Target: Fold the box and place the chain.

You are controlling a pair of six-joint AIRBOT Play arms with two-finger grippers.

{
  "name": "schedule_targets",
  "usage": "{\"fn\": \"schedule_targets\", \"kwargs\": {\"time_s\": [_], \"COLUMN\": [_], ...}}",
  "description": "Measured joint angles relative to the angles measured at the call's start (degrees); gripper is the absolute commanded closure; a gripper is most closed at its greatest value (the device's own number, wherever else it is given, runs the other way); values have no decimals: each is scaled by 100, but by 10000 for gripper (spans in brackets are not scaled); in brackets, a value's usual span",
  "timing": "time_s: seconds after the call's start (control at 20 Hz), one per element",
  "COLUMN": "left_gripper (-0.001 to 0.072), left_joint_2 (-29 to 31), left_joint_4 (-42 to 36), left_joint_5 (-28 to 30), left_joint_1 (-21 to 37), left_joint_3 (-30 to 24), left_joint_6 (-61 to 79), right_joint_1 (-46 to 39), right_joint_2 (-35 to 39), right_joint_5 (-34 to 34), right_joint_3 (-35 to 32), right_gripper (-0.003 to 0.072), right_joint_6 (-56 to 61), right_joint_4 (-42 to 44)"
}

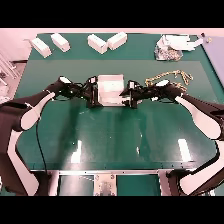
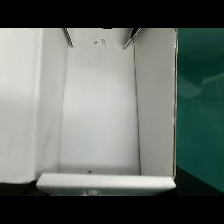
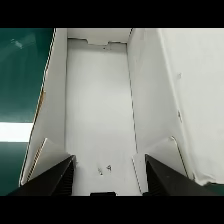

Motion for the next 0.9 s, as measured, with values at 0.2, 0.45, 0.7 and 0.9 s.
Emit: {"fn": "schedule_targets", "kwargs": {"time_s": [0.2, 0.45, 0.7, 0.9], "left_gripper": [141, 141, 141, 141], "left_joint_2": [-2, -4, -4, -4], "left_joint_4": [-9, -26, -11, -9], "left_joint_5": [0, 35, 4, 2], "left_joint_1": [-4, -7, -9, -7], "left_joint_3": [0, 0, 0, 0], "left_joint_6": [-4, -20, -13, -4], "right_joint_1": [-50, -278, -511, -649], "right_joint_2": [0, 131, 245, 376], "right_joint_5": [2, 20, 35, 37], "right_joint_3": [-2, -7, -2, 4], "right_gripper": [250, 431, 547, 676], "right_joint_6": [-20, -35, 225, 638], "right_joint_4": [-15, -52, -219, -474]}}
